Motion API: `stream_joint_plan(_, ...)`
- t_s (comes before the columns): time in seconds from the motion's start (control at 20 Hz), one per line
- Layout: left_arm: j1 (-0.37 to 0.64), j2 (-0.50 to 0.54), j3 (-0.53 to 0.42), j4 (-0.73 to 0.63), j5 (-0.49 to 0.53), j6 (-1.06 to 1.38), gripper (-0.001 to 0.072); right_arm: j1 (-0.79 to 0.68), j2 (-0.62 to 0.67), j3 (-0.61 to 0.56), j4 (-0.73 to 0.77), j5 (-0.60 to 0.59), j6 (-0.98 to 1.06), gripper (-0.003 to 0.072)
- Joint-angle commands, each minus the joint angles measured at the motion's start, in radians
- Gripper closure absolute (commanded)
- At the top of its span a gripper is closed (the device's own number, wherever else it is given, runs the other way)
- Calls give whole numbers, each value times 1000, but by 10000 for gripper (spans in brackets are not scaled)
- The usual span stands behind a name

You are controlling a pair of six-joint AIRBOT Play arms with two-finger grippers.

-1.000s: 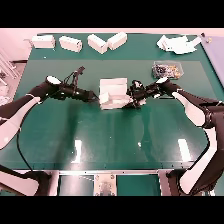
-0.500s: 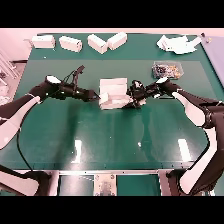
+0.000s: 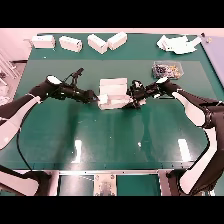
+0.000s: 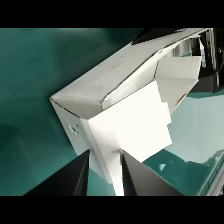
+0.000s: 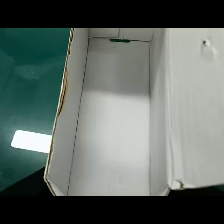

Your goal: Fold the box and place the chain.

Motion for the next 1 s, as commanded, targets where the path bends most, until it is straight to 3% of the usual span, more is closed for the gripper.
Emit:
stream_joint_plan(0.0,-28,1,1,2,-13,-30,450,1,0,0,0,0,0,107)
stream_joint_plan(0.05,-42,1,1,3,-9,-30,449,1,0,0,0,0,0,107)
stream_joint_plan(0.15,-57,1,1,3,13,-41,334,1,0,0,0,0,0,107)
stream_joint_plan(0.95,-62,1,47,90,38,-161,334,1,0,0,0,0,0,108)
